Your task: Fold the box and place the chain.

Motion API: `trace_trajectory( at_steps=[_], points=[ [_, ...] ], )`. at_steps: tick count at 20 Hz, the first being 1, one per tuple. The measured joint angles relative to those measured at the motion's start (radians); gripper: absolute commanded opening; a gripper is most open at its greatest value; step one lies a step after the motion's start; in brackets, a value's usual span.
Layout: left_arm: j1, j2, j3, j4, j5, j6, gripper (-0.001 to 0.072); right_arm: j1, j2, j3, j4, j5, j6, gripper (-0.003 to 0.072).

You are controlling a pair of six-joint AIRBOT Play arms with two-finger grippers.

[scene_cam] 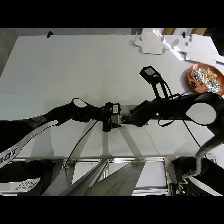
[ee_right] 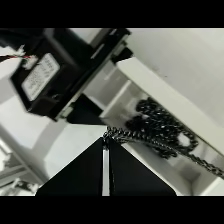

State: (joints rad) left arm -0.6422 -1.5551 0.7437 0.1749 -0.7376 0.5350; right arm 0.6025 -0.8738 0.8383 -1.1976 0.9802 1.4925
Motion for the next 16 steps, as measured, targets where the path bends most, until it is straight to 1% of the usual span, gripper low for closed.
trace_trajectory(
  at_steps=[1, 2, 5, 8, 9, 10, 11, 14, 16],
  points=[
    [0.0, 0.0, 0.0, 0.0, 0.0, 0.0, 0.0211, 0.003, -0.015, 0.0, -0.023, 0.0, 0.005, 0.013],
    [0.0, 0.0, 0.0, 0.0, 0.0, 0.0, 0.0211, 0.005, -0.031, 0.0, -0.042, -0.004, 0.011, 0.0184],
    [0.0, 0.0, 0.0, 0.0, 0.0, 0.0, 0.0211, -0.003, -0.059, 0.012, -0.079, -0.015, 0.003, 0.0189],
    [0.0, 0.0, 0.0, 0.0, 0.0, 0.0, 0.0211, -0.079, -0.069, 0.083, -0.099, -0.017, -0.025, 0.0188],
    [0.0, 0.0, 0.0, 0.0, 0.0, 0.0, 0.0211, -0.116, -0.071, 0.109, -0.105, -0.018, -0.034, 0.018],
    [0.0, 0.0, 0.0, 0.0, 0.0, 0.0, 0.0211, -0.161, -0.073, 0.129, -0.118, -0.018, -0.043, 0.0124],
    [0.0, 0.0, 0.0, 0.0, 0.0, 0.0, 0.0211, -0.205, -0.076, 0.144, -0.14, -0.017, -0.049, 0.001],
    [0.0, 0.0, 0.0, 0.0, 0.0, 0.0, 0.0211, -0.347, -0.113, 0.159, -0.237, 0.029, -0.057, 0.0015],
    [0.0, 0.0, 0.0, 0.0, 0.0, 0.0, 0.0211, -0.436, -0.153, 0.139, -0.288, 0.056, -0.06, 0.0016]
  ],
)
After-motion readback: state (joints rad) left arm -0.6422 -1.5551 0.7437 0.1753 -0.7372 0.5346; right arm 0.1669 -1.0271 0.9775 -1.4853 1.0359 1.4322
